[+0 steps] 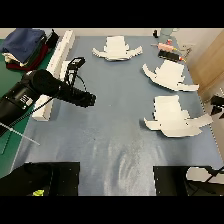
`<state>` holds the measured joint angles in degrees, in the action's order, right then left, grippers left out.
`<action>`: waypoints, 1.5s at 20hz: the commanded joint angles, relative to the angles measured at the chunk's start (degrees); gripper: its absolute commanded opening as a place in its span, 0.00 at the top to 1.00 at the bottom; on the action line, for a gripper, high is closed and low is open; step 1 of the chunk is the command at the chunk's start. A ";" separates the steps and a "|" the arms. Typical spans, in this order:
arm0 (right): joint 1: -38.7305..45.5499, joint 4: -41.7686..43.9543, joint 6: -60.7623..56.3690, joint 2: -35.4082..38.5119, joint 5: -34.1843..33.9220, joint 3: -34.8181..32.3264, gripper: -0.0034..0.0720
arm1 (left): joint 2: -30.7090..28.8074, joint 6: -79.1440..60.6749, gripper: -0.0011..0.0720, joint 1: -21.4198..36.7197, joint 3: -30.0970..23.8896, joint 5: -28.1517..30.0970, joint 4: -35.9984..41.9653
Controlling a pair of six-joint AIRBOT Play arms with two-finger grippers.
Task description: Fold the box.
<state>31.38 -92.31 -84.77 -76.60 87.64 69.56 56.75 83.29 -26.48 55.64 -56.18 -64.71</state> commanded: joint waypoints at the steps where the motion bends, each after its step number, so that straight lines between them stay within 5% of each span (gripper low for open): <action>1: 9.42 5.09 8.63 -4.24 1.20 0.26 0.46 | 0.02 1.09 0.96 0.04 0.02 -0.33 2.80; 5: 11.45 13.86 14.40 -10.80 1.46 0.63 0.46 | 0.02 2.56 0.96 0.04 0.02 -0.44 3.17; 6: 11.41 14.78 15.28 -12.17 1.84 1.25 0.46 | 0.02 3.19 0.84 0.04 0.02 -0.44 3.28; 7: 11.41 16.06 16.13 -13.42 2.21 2.10 0.46 | 0.02 4.15 0.38 0.04 0.02 -0.48 3.28; 8: 11.41 17.49 16.92 -14.64 2.75 3.28 0.46 | 0.02 5.62 0.16 0.07 0.02 -0.50 3.26; 16: 10.97 22.77 20.37 -20.70 7.48 7.56 0.52 | 0.02 8.20 0.16 0.11 0.02 -1.09 4.02; 21: 10.34 27.21 21.86 -21.29 11.69 7.56 0.94 | 0.02 8.07 0.16 0.13 0.02 -1.68 5.18; 26: 7.19 46.97 21.59 -18.69 14.08 4.96 0.95 | -0.09 7.74 0.16 0.15 0.02 -1.11 5.14; 30: -1.42 47.58 16.11 -6.34 2.49 -7.13 0.95 | -0.28 4.55 0.16 2.40 0.02 -4.98 5.14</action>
